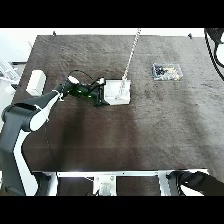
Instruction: Fold the box and place the chain.
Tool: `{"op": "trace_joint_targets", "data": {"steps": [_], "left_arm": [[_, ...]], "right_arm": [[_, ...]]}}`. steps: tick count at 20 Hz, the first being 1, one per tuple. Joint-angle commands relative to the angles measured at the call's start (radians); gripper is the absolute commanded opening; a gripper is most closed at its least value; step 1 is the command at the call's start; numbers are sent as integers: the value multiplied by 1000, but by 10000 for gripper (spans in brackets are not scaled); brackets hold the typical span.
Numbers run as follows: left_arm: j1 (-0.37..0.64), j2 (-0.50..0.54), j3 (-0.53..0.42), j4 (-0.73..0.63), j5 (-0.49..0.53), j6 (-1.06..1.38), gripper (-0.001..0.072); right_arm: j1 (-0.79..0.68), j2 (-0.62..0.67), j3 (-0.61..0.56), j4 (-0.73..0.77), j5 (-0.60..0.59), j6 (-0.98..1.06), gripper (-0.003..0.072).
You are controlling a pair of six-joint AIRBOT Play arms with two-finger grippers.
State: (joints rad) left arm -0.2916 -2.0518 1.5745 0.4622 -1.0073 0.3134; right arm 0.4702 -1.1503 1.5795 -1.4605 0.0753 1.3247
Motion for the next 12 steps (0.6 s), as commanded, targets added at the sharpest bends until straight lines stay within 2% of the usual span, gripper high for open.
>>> {"op": "trace_joint_targets", "data": {"steps": [1,4,7,12], "left_arm": [[0,0,0,0,0,0,358],[0,0,0,0,0,0,358],[0,0,0,0,0,0,358],[0,0,0,0,0,0,358]], "right_arm": [[-13,-36,20,1,-13,-2,10],[-12,-48,19,2,34,2,11],[-10,-51,16,12,132,3,10],[-10,-51,-48,12,204,47,11]]}}
